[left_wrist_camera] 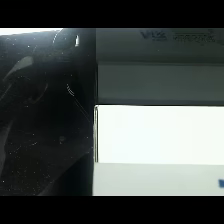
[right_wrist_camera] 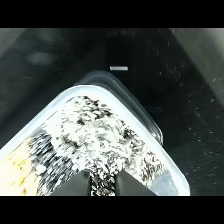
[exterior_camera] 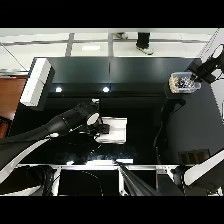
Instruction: Fold the box and place the chain.
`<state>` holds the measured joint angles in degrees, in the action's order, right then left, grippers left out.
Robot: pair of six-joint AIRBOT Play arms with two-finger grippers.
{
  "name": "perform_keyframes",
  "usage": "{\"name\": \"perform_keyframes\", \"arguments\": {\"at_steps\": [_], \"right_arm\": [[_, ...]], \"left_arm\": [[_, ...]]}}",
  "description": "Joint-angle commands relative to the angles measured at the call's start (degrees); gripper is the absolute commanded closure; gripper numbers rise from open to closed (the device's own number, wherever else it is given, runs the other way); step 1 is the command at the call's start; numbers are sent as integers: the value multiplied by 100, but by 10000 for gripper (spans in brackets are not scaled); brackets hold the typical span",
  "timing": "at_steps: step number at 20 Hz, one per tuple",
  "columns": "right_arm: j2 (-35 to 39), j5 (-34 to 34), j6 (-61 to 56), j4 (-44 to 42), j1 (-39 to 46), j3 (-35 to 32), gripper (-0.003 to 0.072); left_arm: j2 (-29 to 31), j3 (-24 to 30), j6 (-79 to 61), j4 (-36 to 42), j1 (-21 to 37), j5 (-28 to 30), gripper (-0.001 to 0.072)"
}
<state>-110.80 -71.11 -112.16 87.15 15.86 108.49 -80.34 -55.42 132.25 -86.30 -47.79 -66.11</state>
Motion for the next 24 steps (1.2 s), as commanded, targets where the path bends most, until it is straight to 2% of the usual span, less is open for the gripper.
{"name": "perform_keyframes", "arguments": {"at_steps": [1, 6, 10, 14, 20, 24], "right_arm": [[570, -59, 852, -17, -2, 15, 682], [1864, -249, 1945, -664, -4, 13, 685], [2830, -245, 2273, -1287, -2, 13, 685], [3606, -732, 2590, -2227, -59, 11, 685], [5042, -953, 2739, -2286, -1060, -807, 685], [5447, -1659, 2824, -2514, -1853, -975, 685]], "left_arm": [[-2, 0, 0, 0, 4, 2, 683], [-2, 0, 0, 0, 4, 4, 683], [-2, 0, 0, 0, 4, 4, 683], [-2, 0, 0, 0, 4, 9, 683], [-2, 0, 0, 0, 4, 7, 683], [-2, 0, 2, 0, 4, 9, 683]]}}
